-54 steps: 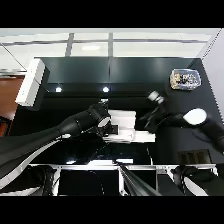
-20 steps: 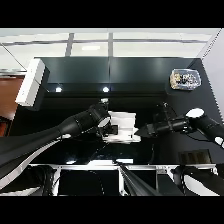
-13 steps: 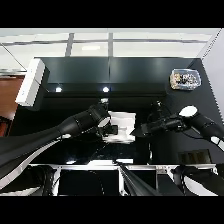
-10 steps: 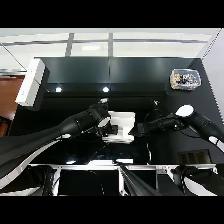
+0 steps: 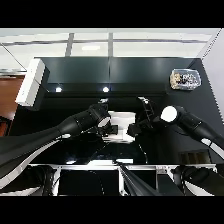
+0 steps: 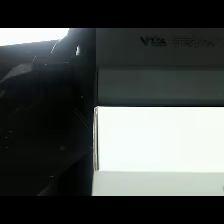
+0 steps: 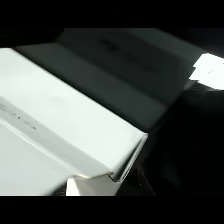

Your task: Fold the box and place the chain.

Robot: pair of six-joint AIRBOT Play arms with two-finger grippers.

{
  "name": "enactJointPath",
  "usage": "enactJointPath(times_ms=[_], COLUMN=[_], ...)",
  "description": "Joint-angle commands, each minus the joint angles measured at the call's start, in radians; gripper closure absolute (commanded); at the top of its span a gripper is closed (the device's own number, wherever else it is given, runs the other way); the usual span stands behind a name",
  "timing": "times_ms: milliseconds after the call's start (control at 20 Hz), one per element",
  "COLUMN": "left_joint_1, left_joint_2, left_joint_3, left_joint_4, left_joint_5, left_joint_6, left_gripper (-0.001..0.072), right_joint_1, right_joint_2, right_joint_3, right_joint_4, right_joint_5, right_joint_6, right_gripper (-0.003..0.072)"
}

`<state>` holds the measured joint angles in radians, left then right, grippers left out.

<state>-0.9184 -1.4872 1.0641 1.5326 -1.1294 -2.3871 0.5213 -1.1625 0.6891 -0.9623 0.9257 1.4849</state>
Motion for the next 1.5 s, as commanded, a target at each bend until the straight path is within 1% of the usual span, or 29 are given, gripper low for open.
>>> enactJointPath(times_ms=[0,100,150,300,400,550,700,750,1100,1150,1200,1350,1450], left_joint_1=[0.001,0.001,0.001,0.001,0.001,0.001,0.001,0.001,0.001,0.001,0.001,0.001,0.002], left_joint_2=[0.000,0.000,0.000,0.000,0.000,0.000,0.000,0.000,0.000,0.000,0.000,0.000,0.000], left_joint_3=[0.001,0.001,0.001,0.001,0.001,0.001,0.001,0.001,0.001,0.001,0.001,0.001,0.001], left_joint_4=[0.000,0.000,0.000,0.000,0.002,0.004,0.004,0.004,0.004,0.004,0.004,0.004,0.004], left_joint_5=[-0.005,0.002,0.002,0.001,0.002,0.003,0.002,0.003,0.003,0.003,0.003,0.002,0.002], left_joint_6=[0.000,0.000,0.000,0.000,0.000,0.000,0.000,0.000,0.000,0.000,0.000,0.000,0.000], left_gripper=[0.0676,0.0676,0.0676,0.0676,0.0676,0.0676,0.0676,0.0676,0.0676,0.0676,0.0676,0.0676,0.0676], right_joint_1=[0.122,0.164,0.175,0.198,0.198,0.198,0.198,0.198,0.201,0.206,0.213,0.231,0.238], right_joint_2=[-0.001,-0.008,-0.023,-0.079,-0.092,-0.093,-0.103,-0.111,-0.158,-0.158,-0.158,-0.159,-0.162], right_joint_3=[0.072,0.113,0.136,0.173,0.172,0.172,0.166,0.166,0.161,0.161,0.161,0.161,0.159], right_joint_4=[-0.322,-0.465,-0.495,-0.486,-0.467,-0.406,-0.346,-0.346,-0.376,-0.377,-0.377,-0.384,-0.412], right_joint_5=[0.018,0.050,0.077,0.144,0.151,0.145,0.074,0.060,0.121,0.114,0.101,0.072,0.072], right_joint_6=[0.317,0.473,0.518,0.627,0.705,0.726,0.734,0.731,0.714,0.713,0.714,0.719,0.728], right_gripper=[0.0227,0.0227,0.0227,0.0228,0.0229,0.0229,0.0229,0.0229,0.0229,0.0300,0.0388,0.0388,0.0389])
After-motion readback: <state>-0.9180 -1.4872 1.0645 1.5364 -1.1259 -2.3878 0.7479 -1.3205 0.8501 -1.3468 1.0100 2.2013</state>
